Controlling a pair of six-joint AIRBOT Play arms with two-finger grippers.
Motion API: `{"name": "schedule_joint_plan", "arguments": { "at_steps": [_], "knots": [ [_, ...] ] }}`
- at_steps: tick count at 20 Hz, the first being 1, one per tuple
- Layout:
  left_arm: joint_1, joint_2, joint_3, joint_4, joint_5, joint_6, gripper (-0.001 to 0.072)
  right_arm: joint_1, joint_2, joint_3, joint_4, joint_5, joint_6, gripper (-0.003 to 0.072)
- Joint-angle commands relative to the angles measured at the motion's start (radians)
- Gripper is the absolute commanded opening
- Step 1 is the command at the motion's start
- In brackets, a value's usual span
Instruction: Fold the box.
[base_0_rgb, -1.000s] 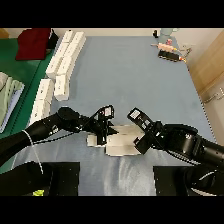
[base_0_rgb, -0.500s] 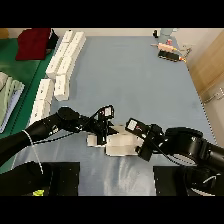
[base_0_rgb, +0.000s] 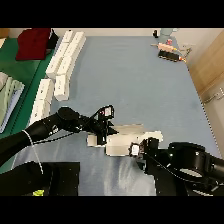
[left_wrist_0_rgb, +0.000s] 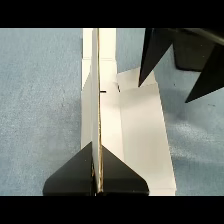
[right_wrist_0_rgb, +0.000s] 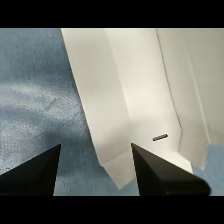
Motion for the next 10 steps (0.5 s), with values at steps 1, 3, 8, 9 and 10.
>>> {"name": "schedule_joint_plan", "arguments": {
  "at_steps": [1, 3, 8, 9, 10],
  "knots": [
    [0.000, 0.000, 0.000, 0.000, 0.000, 0.000, 0.0016, 0.007, -0.104, 0.020, -0.153, -0.026, 0.082, 0.0716],
    [0.000, 0.000, 0.000, 0.000, 0.001, 0.000, 0.0016, 0.007, -0.153, 0.047, -0.233, -0.039, 0.164, 0.0716],
    [0.000, 0.000, 0.000, 0.000, 0.001, 0.000, 0.0016, 0.007, -0.156, 0.121, -0.322, 0.032, 0.383, 0.0716],
    [0.000, 0.000, 0.000, 0.000, 0.000, 0.000, 0.0016, 0.007, -0.150, 0.129, -0.328, 0.044, 0.406, 0.0716],
    [0.000, 0.000, 0.000, 0.000, 0.001, 0.000, 0.0016, 0.007, -0.146, 0.130, -0.330, 0.052, 0.418, 0.0716]
  ]
}}
